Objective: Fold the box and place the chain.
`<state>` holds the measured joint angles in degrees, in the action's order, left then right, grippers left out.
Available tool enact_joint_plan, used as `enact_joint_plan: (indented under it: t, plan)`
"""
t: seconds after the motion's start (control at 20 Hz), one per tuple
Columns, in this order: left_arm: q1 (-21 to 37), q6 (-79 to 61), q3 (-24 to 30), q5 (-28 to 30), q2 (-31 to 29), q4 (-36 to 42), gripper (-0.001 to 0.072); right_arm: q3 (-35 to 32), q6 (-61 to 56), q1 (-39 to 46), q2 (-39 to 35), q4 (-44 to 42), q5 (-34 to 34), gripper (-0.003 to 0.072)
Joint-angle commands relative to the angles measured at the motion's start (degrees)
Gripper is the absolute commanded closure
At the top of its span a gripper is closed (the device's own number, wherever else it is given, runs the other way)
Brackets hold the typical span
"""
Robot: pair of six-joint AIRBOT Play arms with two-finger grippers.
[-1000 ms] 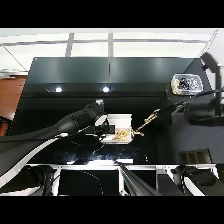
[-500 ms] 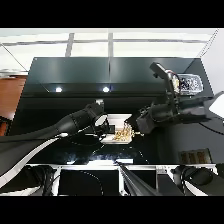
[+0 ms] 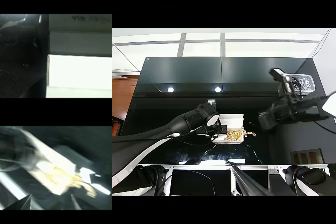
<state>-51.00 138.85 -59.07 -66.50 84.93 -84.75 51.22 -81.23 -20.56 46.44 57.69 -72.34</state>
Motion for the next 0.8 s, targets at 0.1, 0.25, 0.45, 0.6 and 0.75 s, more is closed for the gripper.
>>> enact_joint_plan:
  t: [0.1,0.25,0.45,0.6,0.75]
  plan:
    - [0.0,0.0,0.0,0.0,0.0,0.0,0.068,-22.1,5.9,6.2,-11.0,3.5,14.1,0.0134]
    - [0.0,0.0,0.0,0.0,0.0,0.0,0.0679,-31.9,19.7,3.0,-11.4,-9.3,23.4,0.0132]
    - [0.0,0.0,0.0,-0.1,0.0,0.0,0.068,-35.6,40.1,-4.5,-11.1,-3.5,34.6,-0.0021]
    - [0.0,0.0,0.0,0.0,0.0,0.2,0.068,-35.6,42.4,-6.4,-9.2,-4.1,36.9,-0.0021]
    - [0.0,0.0,0.0,0.0,0.0,0.2,0.0679,-35.6,53.0,-6.7,-5.0,-8.1,37.2,-0.002]
